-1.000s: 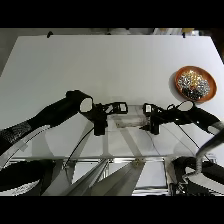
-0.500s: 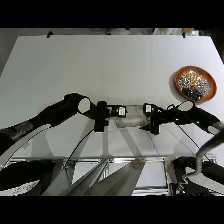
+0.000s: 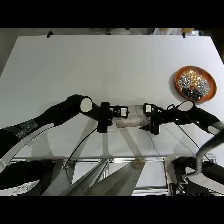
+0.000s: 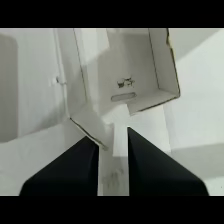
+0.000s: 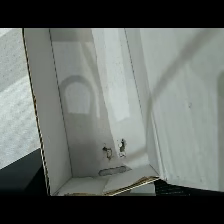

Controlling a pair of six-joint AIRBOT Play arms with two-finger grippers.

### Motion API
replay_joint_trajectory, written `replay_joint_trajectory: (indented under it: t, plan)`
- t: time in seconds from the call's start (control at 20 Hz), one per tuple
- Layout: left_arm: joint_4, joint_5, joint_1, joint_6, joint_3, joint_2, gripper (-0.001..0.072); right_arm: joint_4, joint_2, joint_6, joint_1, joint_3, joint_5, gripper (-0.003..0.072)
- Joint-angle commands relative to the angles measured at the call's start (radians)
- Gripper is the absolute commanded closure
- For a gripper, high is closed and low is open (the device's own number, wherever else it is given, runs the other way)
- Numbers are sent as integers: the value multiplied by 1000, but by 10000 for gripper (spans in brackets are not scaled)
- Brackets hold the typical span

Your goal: Fold the box and place the chain.

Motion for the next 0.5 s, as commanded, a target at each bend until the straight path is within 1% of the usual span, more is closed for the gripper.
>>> replay_joint_trajectory:
  t: [0.0, 0.15, 0.3, 0.45]
  plan:
    - [-63, 32, -10, 3, 0, -10, 562, 0, 1, 0, 0, 0, 0, 227]
    - [-121, 84, -19, 3, 0, -29, 561, 0, 1, 0, 0, 0, 0, 227]
    - [-151, 136, -32, 3, 0, -31, 561, 0, 1, 0, 0, 0, 0, 227]
    - [-171, 139, -42, 1, 0, -40, 556, 0, 1, 0, 0, 0, 0, 227]
